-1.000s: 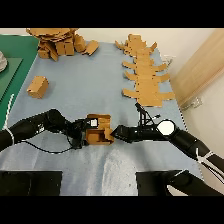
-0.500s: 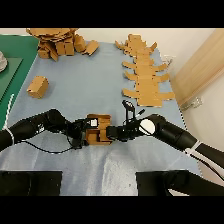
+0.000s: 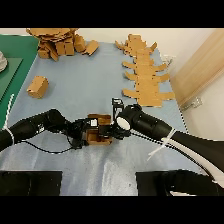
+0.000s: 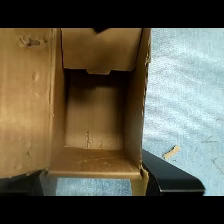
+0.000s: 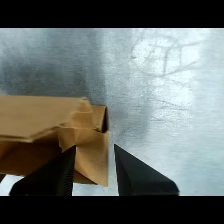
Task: Fold the box.
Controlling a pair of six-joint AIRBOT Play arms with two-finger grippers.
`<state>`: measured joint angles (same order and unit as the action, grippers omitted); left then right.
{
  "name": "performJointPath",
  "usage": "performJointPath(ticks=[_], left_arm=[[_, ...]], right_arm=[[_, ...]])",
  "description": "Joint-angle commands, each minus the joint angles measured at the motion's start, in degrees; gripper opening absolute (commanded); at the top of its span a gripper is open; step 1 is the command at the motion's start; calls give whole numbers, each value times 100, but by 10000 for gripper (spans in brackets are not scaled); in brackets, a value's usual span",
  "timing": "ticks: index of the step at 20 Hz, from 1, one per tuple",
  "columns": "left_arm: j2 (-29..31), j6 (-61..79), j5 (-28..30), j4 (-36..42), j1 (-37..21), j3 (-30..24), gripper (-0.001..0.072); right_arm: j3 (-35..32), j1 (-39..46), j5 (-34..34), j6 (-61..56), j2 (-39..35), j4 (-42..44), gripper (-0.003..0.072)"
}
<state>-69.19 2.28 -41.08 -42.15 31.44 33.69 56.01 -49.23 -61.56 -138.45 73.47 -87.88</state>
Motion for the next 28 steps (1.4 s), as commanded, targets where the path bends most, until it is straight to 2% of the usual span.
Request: performJointPath(ticks=[1,7,11,17,19,21,23,24,28], left_arm=[[0,2,-2,-2,0,7,223],[0,2,0,-2,0,7,223],[0,2,0,-2,0,7,223],[0,2,-2,-2,0,7,223],[0,2,2,-2,0,7,223],[0,2,2,-2,0,7,223],[0,2,0,-2,0,7,223],[0,2,0,-2,0,7,223],[0,2,0,-2,0,7,223]], right_arm=[[376,-177,-190,-431,330,-192,363],[640,-332,-503,-691,839,-186,364],[640,-361,-833,-1025,885,-358,364],[640,-363,-846,-1108,1222,-363,340],[640,-363,-828,-1106,1259,-363,275],[667,-363,-791,-1056,1250,-365,141],[664,-361,-787,-1023,1252,-385,32],[664,-361,-774,-953,1252,-391,1],[664,-358,-649,-890,1252,-387,2]])
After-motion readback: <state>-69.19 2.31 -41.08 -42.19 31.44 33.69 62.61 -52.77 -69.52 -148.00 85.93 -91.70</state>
